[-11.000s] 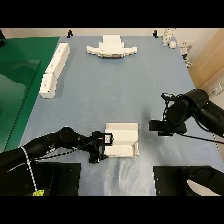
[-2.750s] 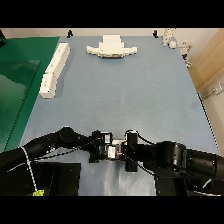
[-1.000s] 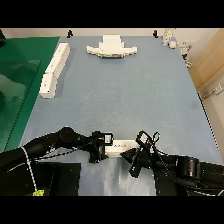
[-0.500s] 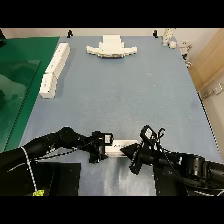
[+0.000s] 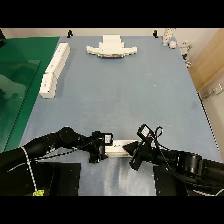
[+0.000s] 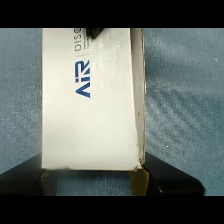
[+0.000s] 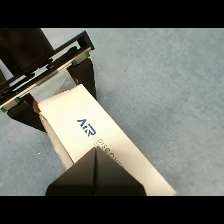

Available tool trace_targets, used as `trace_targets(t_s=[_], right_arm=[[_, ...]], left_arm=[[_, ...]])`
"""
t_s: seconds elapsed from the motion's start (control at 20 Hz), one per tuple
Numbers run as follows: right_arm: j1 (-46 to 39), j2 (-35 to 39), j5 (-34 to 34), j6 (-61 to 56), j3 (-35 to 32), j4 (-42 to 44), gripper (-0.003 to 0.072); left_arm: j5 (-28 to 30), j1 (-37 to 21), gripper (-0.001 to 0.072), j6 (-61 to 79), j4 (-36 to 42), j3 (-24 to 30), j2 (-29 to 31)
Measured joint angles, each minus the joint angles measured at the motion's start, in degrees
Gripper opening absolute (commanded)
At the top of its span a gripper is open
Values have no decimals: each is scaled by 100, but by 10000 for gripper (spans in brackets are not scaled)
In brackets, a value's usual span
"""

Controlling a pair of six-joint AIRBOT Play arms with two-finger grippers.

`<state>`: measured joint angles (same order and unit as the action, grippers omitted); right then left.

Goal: Fold the box.

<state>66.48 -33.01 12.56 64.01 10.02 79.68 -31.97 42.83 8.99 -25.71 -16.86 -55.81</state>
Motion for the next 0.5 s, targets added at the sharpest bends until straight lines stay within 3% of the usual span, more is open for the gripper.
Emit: trace_targets(t_s=[0.5], right_arm=[[0,-518,-260,-11,0,236,19]], left_arm=[[0,0,518,0,0,0,0]])
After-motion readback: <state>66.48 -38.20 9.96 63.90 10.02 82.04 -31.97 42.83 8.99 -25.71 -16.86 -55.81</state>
